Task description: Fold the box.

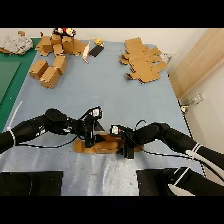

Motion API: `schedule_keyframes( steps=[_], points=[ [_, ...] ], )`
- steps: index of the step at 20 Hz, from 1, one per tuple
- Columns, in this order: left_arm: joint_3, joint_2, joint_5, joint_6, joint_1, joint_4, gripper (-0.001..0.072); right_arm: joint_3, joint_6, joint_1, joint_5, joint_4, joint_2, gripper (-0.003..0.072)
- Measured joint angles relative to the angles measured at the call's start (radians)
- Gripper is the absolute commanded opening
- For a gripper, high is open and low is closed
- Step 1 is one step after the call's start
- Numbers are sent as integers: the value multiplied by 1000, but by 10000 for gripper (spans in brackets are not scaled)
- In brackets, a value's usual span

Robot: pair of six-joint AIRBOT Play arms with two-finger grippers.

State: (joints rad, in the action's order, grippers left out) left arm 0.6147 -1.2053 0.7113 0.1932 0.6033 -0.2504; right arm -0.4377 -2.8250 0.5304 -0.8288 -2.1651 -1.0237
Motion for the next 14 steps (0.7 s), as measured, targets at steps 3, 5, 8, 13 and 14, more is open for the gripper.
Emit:
schedule_keyframes(
  steps=[3,5,8,13,14],
  points=[
    [0,23,-11,-43,-16,-21,490,0,0,0,0,0,0,452],
    [0,56,-13,-119,-37,-85,490,0,0,0,0,0,0,452],
    [0,132,43,-310,-80,-248,488,0,0,0,0,0,0,452],
    [0,268,268,-644,-104,-486,10,0,0,0,0,0,0,452],
    [0,285,324,-726,-100,-494,10,0,0,0,0,0,0,452]
  ],
)
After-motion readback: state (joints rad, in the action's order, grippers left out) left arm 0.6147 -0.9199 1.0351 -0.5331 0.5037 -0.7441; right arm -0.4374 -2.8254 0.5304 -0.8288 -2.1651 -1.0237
